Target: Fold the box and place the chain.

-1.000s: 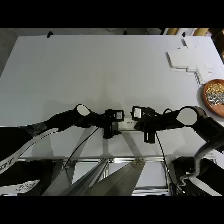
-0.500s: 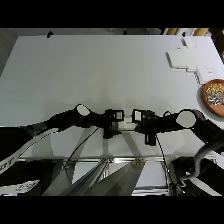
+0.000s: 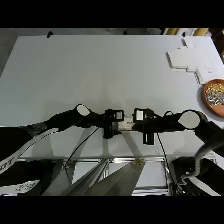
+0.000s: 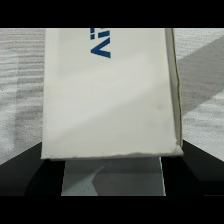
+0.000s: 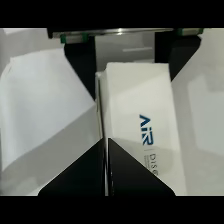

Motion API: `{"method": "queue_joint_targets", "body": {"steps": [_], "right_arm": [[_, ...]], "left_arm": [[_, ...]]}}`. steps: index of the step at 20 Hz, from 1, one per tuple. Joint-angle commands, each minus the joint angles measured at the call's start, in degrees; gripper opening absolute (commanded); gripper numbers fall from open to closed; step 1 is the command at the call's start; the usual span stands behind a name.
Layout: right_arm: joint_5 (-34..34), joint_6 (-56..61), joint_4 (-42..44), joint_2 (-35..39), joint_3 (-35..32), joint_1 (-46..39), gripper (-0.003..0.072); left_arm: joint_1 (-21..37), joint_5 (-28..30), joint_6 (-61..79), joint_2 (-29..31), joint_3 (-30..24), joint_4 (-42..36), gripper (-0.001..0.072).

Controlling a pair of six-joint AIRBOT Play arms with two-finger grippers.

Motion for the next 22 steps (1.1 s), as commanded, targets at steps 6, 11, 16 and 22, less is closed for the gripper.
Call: {"method": "queue_joint_targets", "body": {"steps": [6, 11, 16, 22], "right_arm": [[-4.24, 0.63, -1.84, -0.22, -0.26, -0.02, 0.0017], [-0.39, 1.57, -2.19, -2.60, -0.26, -0.02, 0.0017], [0.00, 1.57, -2.23, -2.71, -0.28, 0.00, 0.0017], [-0.13, 1.57, -3.56, -2.71, -0.85, -0.02, 0.0017]], "left_arm": [[-0.02, 0.02, 0.02, 0.02, 0.04, 0.02, 0.0253], [-0.02, 0.00, 0.02, 0.02, 0.02, 0.02, 0.0253], [-0.02, 0.02, 0.02, 0.02, 0.02, 0.02, 0.0253], [-0.02, 0.00, 0.02, 0.02, 0.02, 0.02, 0.0253]]}}
